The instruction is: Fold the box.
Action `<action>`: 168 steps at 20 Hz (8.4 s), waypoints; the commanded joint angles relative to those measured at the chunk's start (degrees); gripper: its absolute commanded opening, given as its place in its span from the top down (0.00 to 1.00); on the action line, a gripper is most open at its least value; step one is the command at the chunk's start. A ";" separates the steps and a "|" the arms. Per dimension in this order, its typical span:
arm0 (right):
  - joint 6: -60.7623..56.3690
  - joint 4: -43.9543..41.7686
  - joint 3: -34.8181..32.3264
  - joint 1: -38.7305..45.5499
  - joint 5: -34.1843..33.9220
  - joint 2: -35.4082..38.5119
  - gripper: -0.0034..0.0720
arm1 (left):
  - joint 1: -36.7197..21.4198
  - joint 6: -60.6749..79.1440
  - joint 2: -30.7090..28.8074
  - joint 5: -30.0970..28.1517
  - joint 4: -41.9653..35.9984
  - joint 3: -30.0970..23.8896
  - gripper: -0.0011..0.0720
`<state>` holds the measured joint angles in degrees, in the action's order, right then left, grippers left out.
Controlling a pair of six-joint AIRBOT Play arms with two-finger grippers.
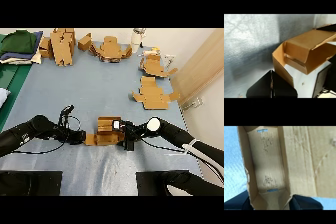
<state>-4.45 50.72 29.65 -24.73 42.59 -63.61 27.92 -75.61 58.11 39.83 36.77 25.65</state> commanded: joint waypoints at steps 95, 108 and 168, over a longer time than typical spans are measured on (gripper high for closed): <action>-0.02 0.04 0.02 -0.04 0.00 0.02 0.29 | 31.04 -63.28 23.19 13.35 49.16 33.59 0.39; -0.02 0.04 0.02 -0.04 -0.02 0.02 0.29 | 30.36 -62.82 18.40 16.24 50.82 34.05 0.39; -0.02 0.46 0.02 -0.04 0.02 0.00 0.29 | -10.08 97.72 15.72 23.39 -3.41 14.95 0.40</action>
<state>-4.45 51.18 29.65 -24.75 42.59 -63.61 19.53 15.07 74.00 58.04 33.65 41.41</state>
